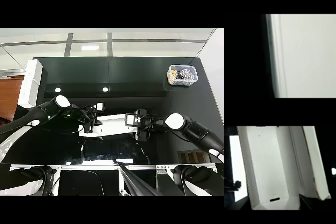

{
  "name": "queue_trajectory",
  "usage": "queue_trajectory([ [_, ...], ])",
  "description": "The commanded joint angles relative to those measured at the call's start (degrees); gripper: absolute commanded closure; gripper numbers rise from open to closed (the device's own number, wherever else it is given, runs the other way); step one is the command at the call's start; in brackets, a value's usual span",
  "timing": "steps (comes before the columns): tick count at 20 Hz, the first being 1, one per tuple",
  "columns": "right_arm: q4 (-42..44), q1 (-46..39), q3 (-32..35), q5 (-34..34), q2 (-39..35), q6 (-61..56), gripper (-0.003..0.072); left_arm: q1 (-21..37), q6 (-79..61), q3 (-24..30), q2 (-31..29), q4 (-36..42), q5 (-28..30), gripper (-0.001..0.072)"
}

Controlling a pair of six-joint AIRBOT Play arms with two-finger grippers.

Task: Fold the box and place the chain.

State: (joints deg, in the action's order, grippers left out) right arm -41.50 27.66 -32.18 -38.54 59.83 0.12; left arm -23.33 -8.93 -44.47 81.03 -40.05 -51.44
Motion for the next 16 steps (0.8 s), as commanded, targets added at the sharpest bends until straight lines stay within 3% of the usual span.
queue_trajectory([
  [1, 1.2, -2.3, -0.3, 0.0, 0.0, 1.0, 0.0024, 0.0, 0.0, 0.0, 0.0, 0.0, 0.0, 0.0679],
  [10, 10.1, -2.7, -0.3, 0.5, 2.4, 7.9, 0.0024, 0.0, -0.1, 0.0, 0.0, 0.0, 0.0, 0.0679],
  [16, 12.8, -2.7, 0.0, -7.1, 5.9, 12.5, 0.0024, 0.0, 0.0, 0.0, 0.0, 0.0, 0.0, 0.0679],
])
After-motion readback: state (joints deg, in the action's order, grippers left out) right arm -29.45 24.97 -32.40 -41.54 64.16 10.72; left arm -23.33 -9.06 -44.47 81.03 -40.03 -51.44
